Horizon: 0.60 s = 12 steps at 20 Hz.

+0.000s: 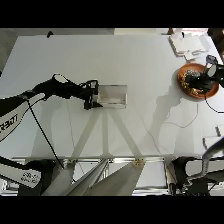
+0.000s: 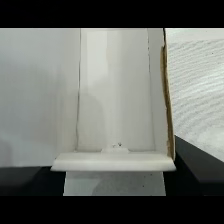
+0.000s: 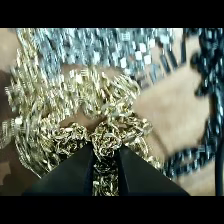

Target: Fold the box and place the chain.

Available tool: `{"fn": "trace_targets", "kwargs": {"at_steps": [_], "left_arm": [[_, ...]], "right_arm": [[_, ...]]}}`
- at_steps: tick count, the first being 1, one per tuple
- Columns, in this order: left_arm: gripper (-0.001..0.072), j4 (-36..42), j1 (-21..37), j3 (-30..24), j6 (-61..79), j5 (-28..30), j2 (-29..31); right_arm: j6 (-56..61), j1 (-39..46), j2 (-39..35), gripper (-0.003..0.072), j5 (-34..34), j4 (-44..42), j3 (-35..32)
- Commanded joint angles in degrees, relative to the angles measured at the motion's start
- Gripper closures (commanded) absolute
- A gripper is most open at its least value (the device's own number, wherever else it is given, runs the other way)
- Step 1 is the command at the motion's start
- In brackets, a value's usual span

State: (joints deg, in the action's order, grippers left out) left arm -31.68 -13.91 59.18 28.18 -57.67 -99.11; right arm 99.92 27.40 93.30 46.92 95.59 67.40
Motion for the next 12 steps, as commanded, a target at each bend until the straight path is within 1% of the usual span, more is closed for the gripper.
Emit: {"fn": "trace_targets", "kwargs": {"at_steps": [1, 4, 7, 9, 12], "left_arm": [[0.0374, 0.00, 0.00, 0.00, 0.02, 0.04, 0.00], [0.0374, 0.00, 0.00, 0.00, 0.04, 0.02, 0.02], [0.0374, 0.00, 0.00, 0.00, 0.02, 0.02, 0.02], [0.0374, 0.00, 0.00, 0.00, 0.02, 0.00, 0.02], [0.0374, 0.00, 0.00, 0.00, 0.02, 0.00, 0.02]], "right_arm": [[0.04, -0.02, -4.52, 0.0677, 0.20, -0.02, 0.17], [0.02, -0.02, -10.08, 0.0677, 2.95, -0.04, 0.20], [-2.93, -0.90, -16.02, 0.0677, 8.92, -0.02, 0.17], [-5.84, -2.89, -20.37, 0.0677, 13.49, 0.13, 0.17], [-5.99, -6.60, -26.10, 0.0678, 18.10, 0.13, 0.17]]}}
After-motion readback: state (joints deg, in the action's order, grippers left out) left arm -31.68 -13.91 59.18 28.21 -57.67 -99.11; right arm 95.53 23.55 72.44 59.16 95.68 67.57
